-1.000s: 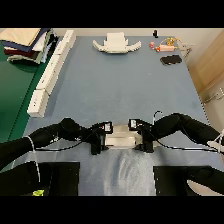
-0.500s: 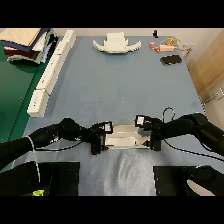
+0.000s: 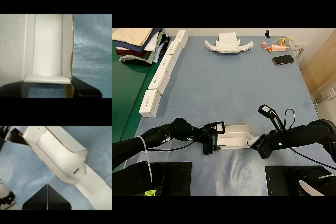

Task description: Fold the box.

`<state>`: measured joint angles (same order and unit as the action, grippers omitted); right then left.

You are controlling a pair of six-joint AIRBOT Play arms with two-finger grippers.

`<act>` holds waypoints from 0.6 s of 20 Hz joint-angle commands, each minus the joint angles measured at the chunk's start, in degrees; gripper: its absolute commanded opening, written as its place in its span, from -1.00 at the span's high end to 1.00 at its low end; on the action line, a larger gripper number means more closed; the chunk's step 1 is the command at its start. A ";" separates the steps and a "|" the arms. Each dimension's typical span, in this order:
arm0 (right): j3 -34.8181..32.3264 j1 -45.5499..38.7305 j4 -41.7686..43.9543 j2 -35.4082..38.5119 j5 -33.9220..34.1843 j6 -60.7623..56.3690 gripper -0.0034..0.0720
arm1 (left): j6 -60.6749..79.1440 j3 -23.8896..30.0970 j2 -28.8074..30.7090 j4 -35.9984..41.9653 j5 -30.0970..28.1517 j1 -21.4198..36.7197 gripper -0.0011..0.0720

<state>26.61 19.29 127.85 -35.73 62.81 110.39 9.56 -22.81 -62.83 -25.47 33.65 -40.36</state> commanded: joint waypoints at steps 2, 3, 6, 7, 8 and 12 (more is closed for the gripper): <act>0.79 6.91 7.02 -5.86 -18.69 -6.10 0.89 | -0.02 -0.04 -0.04 0.00 0.20 0.00 -0.25; 1.75 7.39 6.93 -8.33 -21.57 -6.10 0.89 | -0.02 -0.04 -0.04 0.00 0.20 0.00 -0.25; 6.21 6.99 4.35 -16.13 -25.27 -6.12 0.89 | -0.02 -0.04 -0.04 -0.02 0.15 0.02 -0.25; 7.87 6.27 4.35 -18.62 -25.53 -6.32 0.89 | -0.02 -0.04 -0.04 -0.02 0.17 0.02 -0.25; 9.31 5.66 4.31 -20.81 -25.55 -6.43 0.89 | -0.02 -0.04 -0.04 -0.02 0.17 0.02 -0.25; 11.82 4.50 3.39 -28.06 -25.38 -6.34 0.89 | -0.02 -0.04 -0.04 -0.02 0.20 0.02 -0.25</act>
